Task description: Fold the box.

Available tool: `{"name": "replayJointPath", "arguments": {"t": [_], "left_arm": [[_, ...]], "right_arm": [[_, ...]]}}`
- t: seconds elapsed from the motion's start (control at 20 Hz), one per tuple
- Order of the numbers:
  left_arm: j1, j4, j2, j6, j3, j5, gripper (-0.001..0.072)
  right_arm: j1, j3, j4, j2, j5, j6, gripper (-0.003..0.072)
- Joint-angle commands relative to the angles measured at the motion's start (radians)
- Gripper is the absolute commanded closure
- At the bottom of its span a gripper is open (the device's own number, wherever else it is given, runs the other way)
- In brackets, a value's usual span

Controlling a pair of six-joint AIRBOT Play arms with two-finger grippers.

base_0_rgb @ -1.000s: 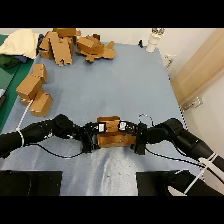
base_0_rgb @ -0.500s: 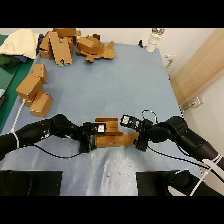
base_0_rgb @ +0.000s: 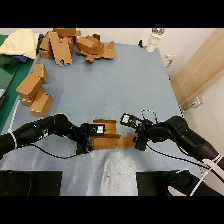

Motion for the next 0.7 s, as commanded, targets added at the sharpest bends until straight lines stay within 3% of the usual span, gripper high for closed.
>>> {"name": "replayJointPath", "arguments": {"t": [0.0,0.1,0.25,0.35,0.65], "left_arm": [[0.0,0.021,0.002,-0.018,0.01,-0.005,0.0407],[0.0,0.021,0.002,-0.018,0.01,-0.004,0.0407],[0.0,0.022,-0.003,-0.018,0.009,-0.005,0.0407],[0.0,0.022,-0.003,-0.018,0.009,-0.004,0.0407],[0.0,0.025,-0.003,-0.018,0.009,-0.004,0.0407]], "right_arm": [[-0.001,0.006,0.076,0.001,0.024,0.231,0.0684],[-0.001,0.009,0.167,0.001,0.043,0.373,0.0687],[-0.001,0.008,0.57,0.001,0.065,0.322,0.0688],[-0.001,0.01,0.732,0.001,0.093,0.28,0.0688],[-0.003,0.075,0.617,0.001,0.101,0.29,0.0686]]}}
